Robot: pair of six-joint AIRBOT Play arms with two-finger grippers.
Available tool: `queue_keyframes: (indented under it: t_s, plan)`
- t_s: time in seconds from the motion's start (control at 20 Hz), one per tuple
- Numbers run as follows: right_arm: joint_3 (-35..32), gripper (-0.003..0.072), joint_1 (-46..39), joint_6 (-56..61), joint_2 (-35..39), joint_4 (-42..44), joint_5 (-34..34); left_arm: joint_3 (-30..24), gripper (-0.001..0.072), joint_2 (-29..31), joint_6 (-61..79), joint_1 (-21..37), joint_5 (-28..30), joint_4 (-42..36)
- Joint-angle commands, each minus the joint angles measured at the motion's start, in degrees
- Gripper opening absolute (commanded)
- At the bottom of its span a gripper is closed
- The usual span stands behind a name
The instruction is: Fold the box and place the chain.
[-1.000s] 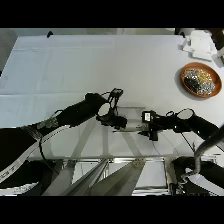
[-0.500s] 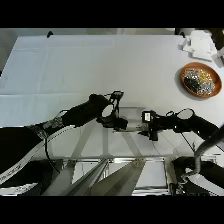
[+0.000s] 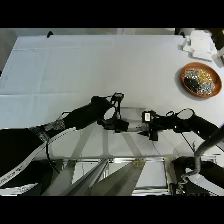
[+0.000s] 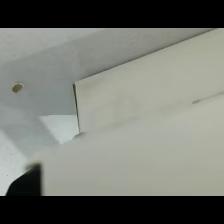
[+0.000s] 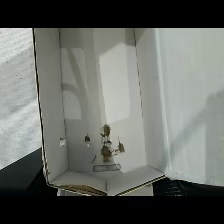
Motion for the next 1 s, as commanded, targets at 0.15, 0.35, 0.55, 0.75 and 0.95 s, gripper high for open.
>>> queue_keyframes:
  t_s: [0.15, 0.35, 0.55, 0.75, 0.95]
  plan:
    - [0.0, 0.0414, 0.0, 0.1, 0.0, 0.1, 0.0, 1.3, 0.0265, -0.1, -1.6, 0.5, -0.4, 0.6]
    - [0.0, 0.0414, 0.0, 0.1, 0.0, 0.1, 0.0, 3.9, 0.0191, -1.8, -2.9, 0.9, -3.2, 1.7]
    - [0.0, 0.0414, 0.0, 0.1, 0.0, 0.1, 0.0, 4.1, 0.0191, -4.3, -5.5, 0.0, -6.0, 1.8]
    - [0.0, 0.0414, 0.0, 0.1, 0.0, 0.1, 0.0, 4.1, 0.0191, -4.5, -12.0, -0.1, -5.0, 2.6]
    - [0.0, 0.0414, 0.0, 0.1, 0.0, 0.1, 0.0, 4.1, 0.0209, -4.5, -16.9, 0.5, -4.2, 2.7]
